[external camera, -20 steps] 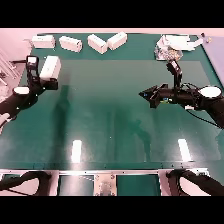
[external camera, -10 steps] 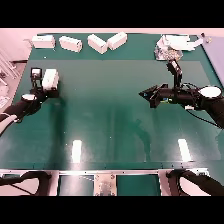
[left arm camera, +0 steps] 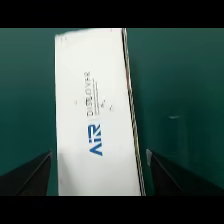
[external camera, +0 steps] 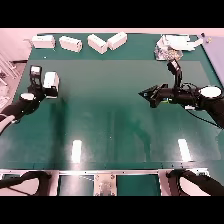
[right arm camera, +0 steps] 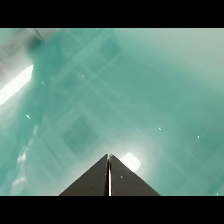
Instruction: Fold the box and place the chain.
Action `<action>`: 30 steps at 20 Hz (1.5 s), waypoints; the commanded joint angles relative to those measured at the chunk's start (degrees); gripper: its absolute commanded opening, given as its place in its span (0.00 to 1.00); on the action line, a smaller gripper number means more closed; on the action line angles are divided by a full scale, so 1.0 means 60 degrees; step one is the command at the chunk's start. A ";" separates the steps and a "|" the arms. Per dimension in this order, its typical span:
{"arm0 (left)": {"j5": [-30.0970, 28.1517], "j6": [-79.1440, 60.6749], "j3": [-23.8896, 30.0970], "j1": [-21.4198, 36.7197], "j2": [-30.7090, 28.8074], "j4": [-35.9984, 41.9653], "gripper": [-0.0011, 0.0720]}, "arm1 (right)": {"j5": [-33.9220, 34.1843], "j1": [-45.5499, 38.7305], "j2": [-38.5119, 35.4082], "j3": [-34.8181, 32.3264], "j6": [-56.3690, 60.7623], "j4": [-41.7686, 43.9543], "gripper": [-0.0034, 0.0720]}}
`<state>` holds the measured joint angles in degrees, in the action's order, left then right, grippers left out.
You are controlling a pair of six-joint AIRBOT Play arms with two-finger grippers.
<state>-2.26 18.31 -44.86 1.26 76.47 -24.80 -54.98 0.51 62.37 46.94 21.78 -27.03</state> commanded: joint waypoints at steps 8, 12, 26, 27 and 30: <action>0.3610 0.0036 0.0896 -0.0051 -0.5169 -0.0233 0.04 | 0.1723 0.0000 -0.2484 -0.0007 0.1898 -0.0882 0.06; 0.0678 0.0051 0.2754 -0.1151 -0.6808 0.0117 0.03 | 0.4557 0.0011 -0.3960 -0.1209 0.2051 -0.1366 0.06; -0.4783 0.0801 0.6579 -0.4736 -0.7690 -0.0612 0.04 | 0.8102 0.0007 -0.8171 -0.6688 0.0681 -0.1362 0.06; -0.4830 0.0794 0.6586 -0.4736 -0.7683 -0.0586 0.04 | 0.8094 0.0004 -0.8164 -0.6757 0.0678 -0.1370 0.06; -0.4779 0.0798 0.6572 -0.4736 -0.7683 -0.0590 0.04 | 0.8094 0.0007 -0.8171 -0.6801 0.0681 -0.1359 0.09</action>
<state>-28.99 22.52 -6.24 -26.37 30.41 -27.81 -7.01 0.56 14.15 7.49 26.35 -35.16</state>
